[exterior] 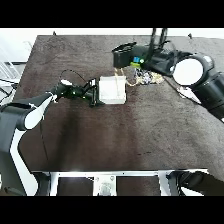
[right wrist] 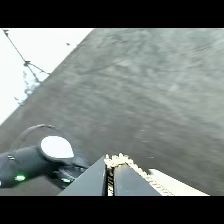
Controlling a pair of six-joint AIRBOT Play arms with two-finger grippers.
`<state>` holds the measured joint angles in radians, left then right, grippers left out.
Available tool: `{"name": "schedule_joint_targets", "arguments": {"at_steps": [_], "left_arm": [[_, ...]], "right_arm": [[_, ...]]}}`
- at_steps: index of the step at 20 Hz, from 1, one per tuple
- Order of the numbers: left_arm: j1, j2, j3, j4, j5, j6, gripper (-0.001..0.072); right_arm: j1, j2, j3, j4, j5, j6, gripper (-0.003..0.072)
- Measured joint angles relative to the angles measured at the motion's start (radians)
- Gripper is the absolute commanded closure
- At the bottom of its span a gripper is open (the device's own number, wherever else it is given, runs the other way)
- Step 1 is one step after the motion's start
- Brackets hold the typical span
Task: Fold the box and place the chain.
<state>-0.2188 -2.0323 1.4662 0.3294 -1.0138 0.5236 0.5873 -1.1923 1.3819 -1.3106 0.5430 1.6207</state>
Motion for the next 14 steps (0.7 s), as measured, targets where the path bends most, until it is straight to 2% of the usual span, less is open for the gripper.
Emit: {"name": "schedule_joint_targets", "arguments": {"at_steps": [7,14], "left_arm": [[0.0,0.0,0.0,0.0,0.0,-0.001,0.0086],[0.0,0.0,0.0,0.0,0.0,-0.001,0.0086]], "right_arm": [[0.097,-0.085,-0.007,-0.002,-0.101,0.091,0.0678],[0.065,-0.113,-0.069,-0.017,-0.123,0.115,0.0678]]}}
